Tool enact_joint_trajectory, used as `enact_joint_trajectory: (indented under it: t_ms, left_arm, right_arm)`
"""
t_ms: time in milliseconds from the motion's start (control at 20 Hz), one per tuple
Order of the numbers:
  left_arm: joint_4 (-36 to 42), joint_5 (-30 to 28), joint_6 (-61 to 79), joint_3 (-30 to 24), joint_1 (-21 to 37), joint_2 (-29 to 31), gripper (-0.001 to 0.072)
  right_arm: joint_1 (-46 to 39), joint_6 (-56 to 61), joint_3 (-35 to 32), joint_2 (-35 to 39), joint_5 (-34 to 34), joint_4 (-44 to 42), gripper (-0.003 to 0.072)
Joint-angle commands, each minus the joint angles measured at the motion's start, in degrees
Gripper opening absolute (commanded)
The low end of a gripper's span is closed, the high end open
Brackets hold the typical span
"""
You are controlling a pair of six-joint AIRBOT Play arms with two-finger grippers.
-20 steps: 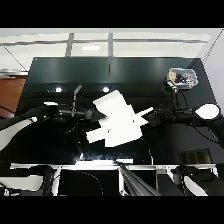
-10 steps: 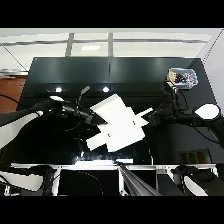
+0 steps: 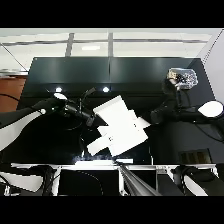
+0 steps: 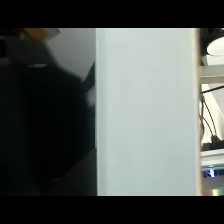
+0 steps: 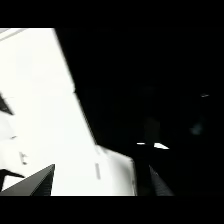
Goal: Fold the box and place the chain.
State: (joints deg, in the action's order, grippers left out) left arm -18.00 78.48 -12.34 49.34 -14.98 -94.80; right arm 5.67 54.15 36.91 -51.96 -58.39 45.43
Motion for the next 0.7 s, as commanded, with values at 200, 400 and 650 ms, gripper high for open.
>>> enact_joint_trajectory:
  t_ms: [200,400,650]
  left_arm:
    - [-13.2,-1.8,-13.2,9.0,-6.9,6.1,0.0025]
    - [-29.9,-23.6,-12.8,9.0,-16.5,13.6,0.0030]
    - [-38.3,-30.2,-12.4,9.0,-19.0,12.2,0.0031]
  right_arm:
    - [-10.5,-0.7,13.2,0.0,-0.7,23.5,0.0699]
    - [-10.6,0.1,13.2,-0.1,4.9,23.2,0.0698]
    - [-9.5,-15.8,11.9,-3.3,-0.7,14.6,0.0700]
